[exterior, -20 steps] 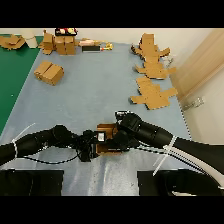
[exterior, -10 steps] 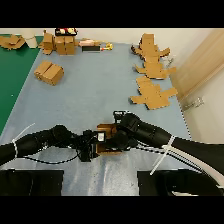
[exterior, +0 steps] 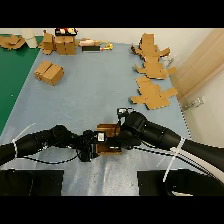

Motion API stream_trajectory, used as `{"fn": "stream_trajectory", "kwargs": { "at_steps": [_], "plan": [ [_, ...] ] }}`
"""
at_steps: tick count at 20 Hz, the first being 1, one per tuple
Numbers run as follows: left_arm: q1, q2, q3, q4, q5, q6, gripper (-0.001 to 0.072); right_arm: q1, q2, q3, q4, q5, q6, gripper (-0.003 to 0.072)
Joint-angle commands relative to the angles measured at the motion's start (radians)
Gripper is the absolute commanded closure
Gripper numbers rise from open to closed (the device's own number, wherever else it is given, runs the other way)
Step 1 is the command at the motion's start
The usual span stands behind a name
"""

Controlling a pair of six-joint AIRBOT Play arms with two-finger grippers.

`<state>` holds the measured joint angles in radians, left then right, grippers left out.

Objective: Fold the box.

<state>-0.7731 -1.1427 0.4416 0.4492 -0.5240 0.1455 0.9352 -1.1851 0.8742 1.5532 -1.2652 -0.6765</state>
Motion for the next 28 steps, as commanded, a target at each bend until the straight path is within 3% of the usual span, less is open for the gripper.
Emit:
{"fn": "stream_trajectory", "kwargs": {
  "at_steps": [1, 5, 13, 17, 19, 21, 22, 24, 28],
  "plan": [
    [0.000, 0.000, 0.000, 0.000, 0.000, -0.001, 0.0348, 0.000, 0.026, 0.000, -0.009, -0.002, 0.007, 0.0383],
    [0.000, 0.000, 0.000, 0.000, 0.000, -0.001, 0.0348, 0.000, 0.089, -0.001, -0.009, 0.057, 0.008, 0.0383],
    [0.000, 0.000, 0.000, 0.000, 0.000, -0.001, 0.0348, -0.014, 0.225, -0.002, -0.014, 0.016, 0.023, 0.0395],
    [0.000, 0.000, 0.000, 0.000, 0.000, -0.001, 0.0348, -0.146, 0.347, -0.141, 0.019, 0.012, -0.015, 0.0682],
    [0.000, 0.000, 0.000, 0.000, 0.000, -0.001, 0.0348, -0.335, 0.402, -0.271, 0.185, 0.135, -0.238, 0.0682],
    [0.000, 0.000, 0.000, 0.000, 0.000, -0.001, 0.0348, -0.609, 0.386, -0.350, 0.499, 0.250, -0.653, 0.0682],
    [0.000, 0.000, 0.000, 0.000, 0.000, -0.001, 0.0348, -0.712, 0.350, -0.347, 0.627, 0.254, -0.821, 0.0683],
    [0.000, 0.000, 0.000, 0.000, 0.000, -0.001, 0.0348, -0.848, 0.245, -0.311, 0.845, 0.214, -1.086, 0.0682],
    [0.000, 0.000, 0.000, 0.000, 0.000, -0.001, 0.0348, -0.871, -0.091, -0.129, 1.065, 0.043, -1.452, 0.0683]
  ]
}}
